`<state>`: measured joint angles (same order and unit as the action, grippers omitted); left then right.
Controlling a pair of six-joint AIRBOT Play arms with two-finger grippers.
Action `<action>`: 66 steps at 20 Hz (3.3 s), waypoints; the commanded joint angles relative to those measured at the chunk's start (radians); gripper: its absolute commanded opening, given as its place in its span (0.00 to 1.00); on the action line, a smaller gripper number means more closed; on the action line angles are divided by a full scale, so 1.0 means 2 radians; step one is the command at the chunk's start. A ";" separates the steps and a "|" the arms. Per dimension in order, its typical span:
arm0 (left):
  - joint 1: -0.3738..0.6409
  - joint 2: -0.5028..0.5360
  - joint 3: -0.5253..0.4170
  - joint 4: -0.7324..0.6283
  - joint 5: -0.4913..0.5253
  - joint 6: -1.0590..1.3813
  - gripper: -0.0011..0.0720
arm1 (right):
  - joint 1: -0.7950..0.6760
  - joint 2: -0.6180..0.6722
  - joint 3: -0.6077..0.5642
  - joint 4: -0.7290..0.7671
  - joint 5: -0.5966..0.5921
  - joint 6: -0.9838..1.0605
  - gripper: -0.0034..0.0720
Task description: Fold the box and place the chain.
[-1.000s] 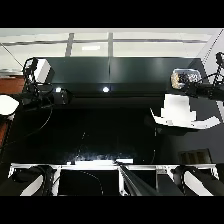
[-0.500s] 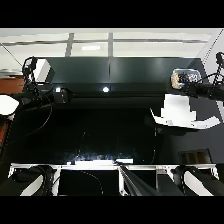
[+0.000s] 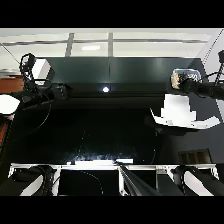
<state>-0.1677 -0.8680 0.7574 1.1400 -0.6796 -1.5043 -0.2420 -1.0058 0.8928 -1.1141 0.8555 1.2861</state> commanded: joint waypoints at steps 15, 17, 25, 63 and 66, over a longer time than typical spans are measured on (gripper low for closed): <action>-0.001 -0.010 0.000 0.002 0.021 0.003 0.99 | -0.396 -0.096 0.054 -0.060 0.123 0.036 0.96; -0.001 -0.010 0.000 0.002 0.021 0.003 0.99 | -0.396 -0.128 0.054 -0.022 0.169 -0.010 0.96; -0.001 -0.010 0.000 0.002 -0.002 0.003 0.99 | -0.393 -0.233 0.054 0.110 0.269 -0.143 0.96; -0.047 -0.158 -0.001 -0.207 -0.047 0.053 0.99 | 0.048 -0.041 -0.204 0.405 0.058 -0.387 0.10; -0.046 -0.222 -0.001 -0.351 -0.082 0.208 0.99 | 0.048 -0.041 -0.204 0.404 0.058 -0.387 0.10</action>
<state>-0.2573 -1.2064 0.7567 0.7105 -0.7811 -1.3312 -0.1627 -1.0916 0.4915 -0.3176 0.9813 0.5190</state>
